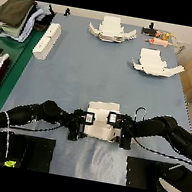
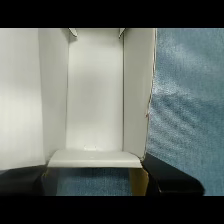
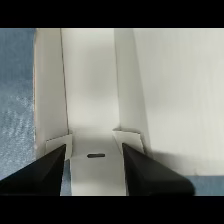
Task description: Fold the box.
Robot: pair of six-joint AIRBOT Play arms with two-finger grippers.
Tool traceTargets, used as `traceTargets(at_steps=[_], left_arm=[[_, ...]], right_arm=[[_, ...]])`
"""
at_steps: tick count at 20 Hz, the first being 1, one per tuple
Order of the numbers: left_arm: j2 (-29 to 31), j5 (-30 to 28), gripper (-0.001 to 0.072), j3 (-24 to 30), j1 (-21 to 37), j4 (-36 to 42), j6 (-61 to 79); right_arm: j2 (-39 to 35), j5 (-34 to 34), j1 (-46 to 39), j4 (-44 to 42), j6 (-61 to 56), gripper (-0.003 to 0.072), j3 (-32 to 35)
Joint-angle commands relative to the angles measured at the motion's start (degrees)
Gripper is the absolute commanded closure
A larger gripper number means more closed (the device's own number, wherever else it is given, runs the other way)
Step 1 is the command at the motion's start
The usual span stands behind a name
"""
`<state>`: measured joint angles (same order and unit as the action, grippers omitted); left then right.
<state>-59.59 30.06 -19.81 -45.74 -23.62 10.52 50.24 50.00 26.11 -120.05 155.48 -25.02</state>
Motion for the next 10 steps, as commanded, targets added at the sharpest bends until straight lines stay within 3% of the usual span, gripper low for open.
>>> traceTargets(at_steps=[1, 5, 8, 10], left_arm=[[0.0, 0.0, 0.0238, 0.0, 0.0, 0.0, 0.0], [0.0, 0.0, 0.0237, 0.0, 0.0, 0.0, 0.0], [0.0, 0.0, 0.0237, 0.0, 0.0, 0.0, 0.0], [0.0, 0.0, 0.0238, 0.0, 0.0, 0.0, 0.0]], right_arm=[[0.3, 0.3, 0.1, -0.8, 0.6, 0.009, 0.0], [0.2, 3.6, 0.0, 1.9, -5.9, 0.0117, -0.2], [-1.2, 7.4, 0.0, 11.8, -24.5, 0.0545, -2.0], [-2.9, 13.3, 0.0, 20.1, -36.6, 0.0656, -5.2]])
